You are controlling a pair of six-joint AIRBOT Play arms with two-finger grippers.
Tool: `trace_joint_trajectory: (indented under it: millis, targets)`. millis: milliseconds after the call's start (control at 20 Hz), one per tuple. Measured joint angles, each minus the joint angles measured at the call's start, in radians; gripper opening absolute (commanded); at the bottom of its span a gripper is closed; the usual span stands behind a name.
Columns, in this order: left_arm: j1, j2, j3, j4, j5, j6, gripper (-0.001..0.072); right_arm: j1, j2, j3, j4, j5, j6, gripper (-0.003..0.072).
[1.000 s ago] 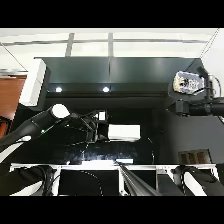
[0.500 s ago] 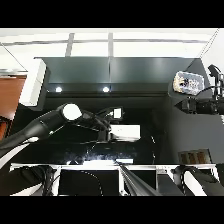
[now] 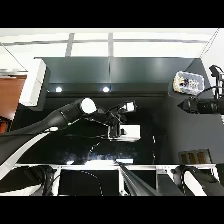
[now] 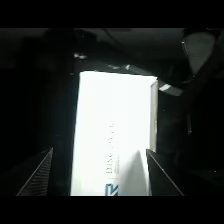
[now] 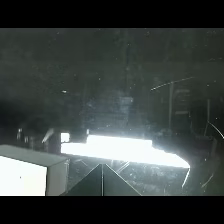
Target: Fold the box and place the chain.
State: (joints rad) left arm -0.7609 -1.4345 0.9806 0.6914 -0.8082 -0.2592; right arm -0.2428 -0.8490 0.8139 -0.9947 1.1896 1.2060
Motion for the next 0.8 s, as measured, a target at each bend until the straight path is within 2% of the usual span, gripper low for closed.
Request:
trace_joint_trajectory:
  millis: [800]
  targets:
    - [-0.056, -0.018, 0.010, 0.035, -0.033, -0.007, 0.0710, 0.000, 0.000, 0.000, -0.001, -0.005, 0.003, 0.0011]
